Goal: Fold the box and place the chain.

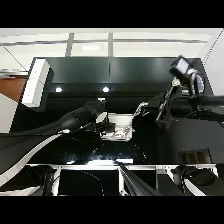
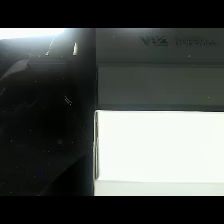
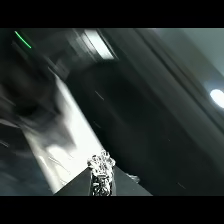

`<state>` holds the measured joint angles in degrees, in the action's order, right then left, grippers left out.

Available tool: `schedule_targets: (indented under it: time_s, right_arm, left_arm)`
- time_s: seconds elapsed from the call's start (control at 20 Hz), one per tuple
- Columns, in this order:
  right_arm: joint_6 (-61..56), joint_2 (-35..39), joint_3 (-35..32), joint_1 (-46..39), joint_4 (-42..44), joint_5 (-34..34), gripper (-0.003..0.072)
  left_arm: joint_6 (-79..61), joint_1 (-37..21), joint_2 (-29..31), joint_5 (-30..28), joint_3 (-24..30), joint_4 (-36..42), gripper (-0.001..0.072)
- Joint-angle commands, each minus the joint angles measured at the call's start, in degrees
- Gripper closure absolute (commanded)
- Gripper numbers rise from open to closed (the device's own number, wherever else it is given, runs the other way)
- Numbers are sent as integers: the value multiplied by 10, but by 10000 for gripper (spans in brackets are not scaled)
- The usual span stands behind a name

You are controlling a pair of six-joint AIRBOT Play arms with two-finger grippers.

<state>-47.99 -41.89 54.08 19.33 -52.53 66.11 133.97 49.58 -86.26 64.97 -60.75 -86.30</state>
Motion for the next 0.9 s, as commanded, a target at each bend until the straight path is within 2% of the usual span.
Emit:
schedule_targets:
  time_s: [0.0,0.1,0.35,0.55,0.85]
  right_arm:
    - [-27,5,37,0,113,30,648]
    - [-26,4,37,5,139,22,648]
    - [-26,-41,26,56,140,19,647]
    - [-26,-84,9,77,114,14,647]
    - [-26,-94,-93,78,84,-76,647]
  left_arm:
    - [0,0,0,0,0,0,675]
    - [0,0,0,0,0,0,675]
    - [0,0,0,0,0,0,675]
    - [0,0,0,0,0,0,675]
    - [0,0,0,0,0,0,675]
